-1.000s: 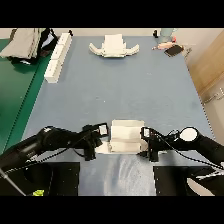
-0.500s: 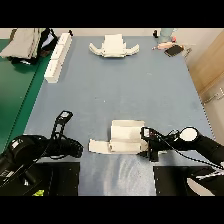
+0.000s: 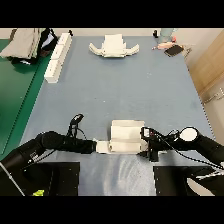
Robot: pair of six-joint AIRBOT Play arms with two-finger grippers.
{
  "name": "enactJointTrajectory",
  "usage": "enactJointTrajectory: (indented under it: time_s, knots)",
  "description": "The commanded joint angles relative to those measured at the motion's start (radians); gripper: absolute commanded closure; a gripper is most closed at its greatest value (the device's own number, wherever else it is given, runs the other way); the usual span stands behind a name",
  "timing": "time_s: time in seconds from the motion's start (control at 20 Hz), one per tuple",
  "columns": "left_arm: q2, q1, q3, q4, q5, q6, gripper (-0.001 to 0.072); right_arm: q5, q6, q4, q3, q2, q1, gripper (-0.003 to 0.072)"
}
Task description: Fold the box.
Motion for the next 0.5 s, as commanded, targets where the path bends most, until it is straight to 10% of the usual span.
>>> enactJointTrajectory:
  time_s: [0.0, 0.25, 0.3, 0.35, 0.45]
  knots:
    - [-0.060, 0.001, 0.043, -0.222, 0.019, 0.202, 0.0693, 0.001, 0.000, 0.000, 0.000, 0.001, 0.000, 0.0175]
    - [-0.021, 0.001, 0.095, -0.222, 0.019, 0.230, 0.0642, 0.001, 0.000, 0.000, 0.000, 0.001, 0.000, 0.0175]
    - [-0.025, 0.001, 0.095, -0.223, 0.017, 0.225, 0.0319, 0.001, 0.000, 0.000, 0.000, 0.001, 0.000, 0.0175]
    - [-0.032, 0.001, 0.095, -0.227, 0.019, 0.216, 0.0186, 0.001, 0.000, 0.000, 0.000, 0.001, 0.000, 0.0175]
    - [-0.053, 0.001, 0.095, -0.235, 0.023, 0.217, 0.0189, 0.001, 0.000, 0.000, 0.000, 0.001, 0.000, 0.0175]
